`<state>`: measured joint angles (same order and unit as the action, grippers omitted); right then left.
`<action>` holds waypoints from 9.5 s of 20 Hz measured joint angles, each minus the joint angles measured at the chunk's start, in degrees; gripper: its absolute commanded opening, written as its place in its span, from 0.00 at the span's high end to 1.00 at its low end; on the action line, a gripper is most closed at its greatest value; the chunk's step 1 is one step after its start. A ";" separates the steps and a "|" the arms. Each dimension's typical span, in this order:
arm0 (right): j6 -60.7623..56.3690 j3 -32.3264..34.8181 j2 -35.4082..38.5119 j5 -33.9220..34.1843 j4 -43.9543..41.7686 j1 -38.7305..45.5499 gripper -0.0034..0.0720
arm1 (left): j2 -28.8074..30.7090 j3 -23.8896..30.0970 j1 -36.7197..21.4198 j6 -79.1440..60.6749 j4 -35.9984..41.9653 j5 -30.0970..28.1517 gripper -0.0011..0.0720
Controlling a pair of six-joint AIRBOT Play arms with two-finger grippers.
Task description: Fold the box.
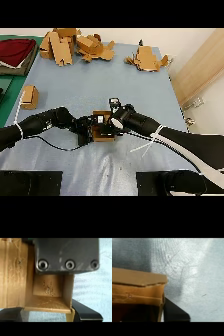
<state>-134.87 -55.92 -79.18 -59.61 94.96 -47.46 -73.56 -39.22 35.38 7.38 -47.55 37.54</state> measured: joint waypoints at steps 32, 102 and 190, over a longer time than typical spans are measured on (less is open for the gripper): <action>-2.89 -0.13 17.64 -10.45 4.20 0.96 0.95 | -0.04 0.00 0.00 0.00 -0.02 -0.15 0.50; 128.30 8.81 11.74 6.97 -45.70 20.11 0.47 | -0.07 0.00 0.00 0.02 0.02 0.57 0.50; 39.78 35.85 43.50 54.45 -54.58 14.01 0.95 | -16.11 -37.92 -39.28 58.69 -30.88 -1.40 0.17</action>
<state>-95.09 -20.08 -35.68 -5.17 40.38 -33.45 -89.67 -77.14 -3.90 66.06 -78.43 36.14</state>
